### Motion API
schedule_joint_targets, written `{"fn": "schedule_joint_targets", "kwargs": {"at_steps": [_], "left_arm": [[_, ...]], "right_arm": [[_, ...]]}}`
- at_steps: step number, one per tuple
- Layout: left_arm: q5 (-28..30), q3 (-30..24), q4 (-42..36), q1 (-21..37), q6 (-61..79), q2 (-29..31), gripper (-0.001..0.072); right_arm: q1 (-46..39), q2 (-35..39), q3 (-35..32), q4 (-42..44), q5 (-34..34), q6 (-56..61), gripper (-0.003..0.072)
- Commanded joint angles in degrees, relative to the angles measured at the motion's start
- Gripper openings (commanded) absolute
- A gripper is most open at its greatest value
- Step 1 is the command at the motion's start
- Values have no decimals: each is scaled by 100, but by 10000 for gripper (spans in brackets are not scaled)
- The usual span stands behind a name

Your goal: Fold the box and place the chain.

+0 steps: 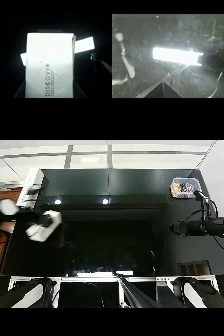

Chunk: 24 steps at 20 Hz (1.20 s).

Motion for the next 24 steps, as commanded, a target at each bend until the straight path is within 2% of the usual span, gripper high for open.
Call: {"fn": "schedule_joint_targets", "kwargs": {"at_steps": [1,4,7,9,11,14,18,19,20,21,24], "left_arm": [[-142,-70,378,2096,-581,109,292],[133,42,319,2868,149,92,292],[660,52,-577,3195,1213,-70,292],[741,85,-1475,3209,2597,-332,292],[876,175,-1974,3209,3161,-632,292],[1038,402,-2063,3165,3220,-1047,292],[1067,708,-2192,2787,3403,-1541,293],[1209,728,-2173,2695,3397,-1609,311],[1379,730,-2177,2610,3394,-1628,586],[1484,758,-2166,2538,3307,-1617,712],[1451,1189,-1814,2461,2785,-1414,712]], "right_arm": [[-4,2,-4,0,-208,-2,12],[-4,2,-4,2,-225,0,12],[-4,0,-2,2,-278,9,12],[-4,0,-2,4,-271,118,12],[-4,0,-4,4,-264,302,12],[-4,0,-2,4,-269,439,12],[-2,0,-2,4,-332,542,12],[-4,-2,-2,4,-328,581,12],[-2,0,-2,7,-306,621,11],[-2,-2,-2,7,-269,643,12],[39,0,-2,22,-116,638,12]]}}
